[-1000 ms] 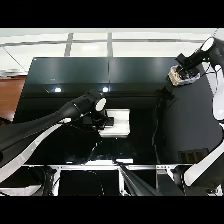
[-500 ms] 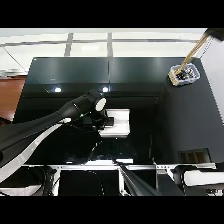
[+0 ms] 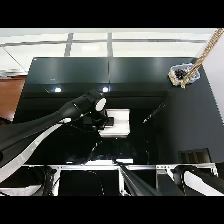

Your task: Fold the box and place the chain.

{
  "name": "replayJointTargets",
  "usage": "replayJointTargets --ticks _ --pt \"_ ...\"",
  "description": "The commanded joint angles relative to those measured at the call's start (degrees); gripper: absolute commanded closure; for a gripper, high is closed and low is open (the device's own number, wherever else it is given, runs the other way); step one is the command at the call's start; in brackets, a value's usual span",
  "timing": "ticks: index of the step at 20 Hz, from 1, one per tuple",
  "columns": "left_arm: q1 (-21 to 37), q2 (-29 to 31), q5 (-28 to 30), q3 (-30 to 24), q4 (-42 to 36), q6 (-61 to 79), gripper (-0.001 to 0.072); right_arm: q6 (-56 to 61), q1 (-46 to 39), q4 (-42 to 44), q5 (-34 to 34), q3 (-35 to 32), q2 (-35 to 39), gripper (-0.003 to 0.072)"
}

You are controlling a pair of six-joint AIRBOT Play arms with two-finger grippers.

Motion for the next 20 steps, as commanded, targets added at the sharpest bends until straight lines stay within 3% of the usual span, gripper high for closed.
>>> replayJointTargets --ticks 1,9,15,20 --pt "-0.02 -0.02 -0.09 0.02 0.0 0.0 0.0682 -4.72 0.02 10.99 0.39 0.02 4.35 0.067" --pt "-0.02 -0.02 -0.07 0.02 0.0 0.0 0.0682 -5.09 1.22 23.28 16.11 -0.07 5.22 0.0669" --pt "-0.02 -0.02 -0.07 0.02 0.0 0.0 0.0682 -5.27 5.86 23.56 22.23 -1.6 5.14 0.0669" --pt "-0.02 -0.02 -0.02 0.02 0.0 0.0 0.0682 -5.31 8.81 22.99 25.92 -7.89 5.14 0.0669"
